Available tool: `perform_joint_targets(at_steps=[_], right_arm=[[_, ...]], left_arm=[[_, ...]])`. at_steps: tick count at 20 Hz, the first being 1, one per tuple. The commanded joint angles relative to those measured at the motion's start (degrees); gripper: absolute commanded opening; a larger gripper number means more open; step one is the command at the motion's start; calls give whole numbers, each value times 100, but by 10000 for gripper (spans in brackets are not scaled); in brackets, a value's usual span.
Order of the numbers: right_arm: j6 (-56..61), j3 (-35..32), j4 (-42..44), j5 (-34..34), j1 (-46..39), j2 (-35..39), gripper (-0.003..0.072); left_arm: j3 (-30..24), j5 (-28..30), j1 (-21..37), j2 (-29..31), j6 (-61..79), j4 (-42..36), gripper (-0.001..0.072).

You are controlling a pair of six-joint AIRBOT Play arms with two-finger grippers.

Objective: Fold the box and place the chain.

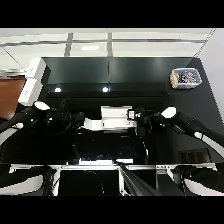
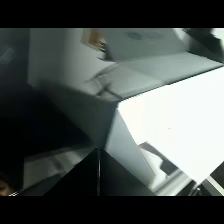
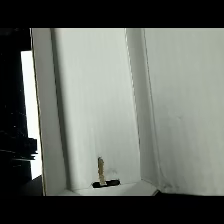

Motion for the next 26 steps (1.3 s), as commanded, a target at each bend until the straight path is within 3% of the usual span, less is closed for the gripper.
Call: perform_joint_targets(at_steps=[1,3,5,6,7,8,14,15,17,23,26], right_arm=[[2,2,2,0,2,4,304],[2,2,2,0,2,4,304],[2,2,2,0,2,4,304],[2,2,2,0,2,4,304],[2,2,2,0,2,4,304],[2,2,2,0,2,4,304],[2,2,2,0,2,4,304],[2,2,2,0,2,4,304],[2,2,2,0,2,4,304],[2,2,4,0,2,4,304],[2,2,4,0,2,4,304]], left_arm=[[83,-374,-197,-262,879,-732,27],[173,-732,-190,-310,1263,-890,75],[275,-813,-166,-310,1298,-885,246],[339,-809,-162,-310,1307,-870,354],[404,-813,-162,-310,1307,-868,527],[479,-817,-162,-310,1305,-870,650],[763,-1034,-278,-310,1290,-870,654],[765,-1029,-348,-310,1287,-870,619],[793,-1014,-527,-310,1287,-785,619],[1497,-850,-1086,-306,70,433,617],[1753,-848,-1296,-306,-310,640,616]])
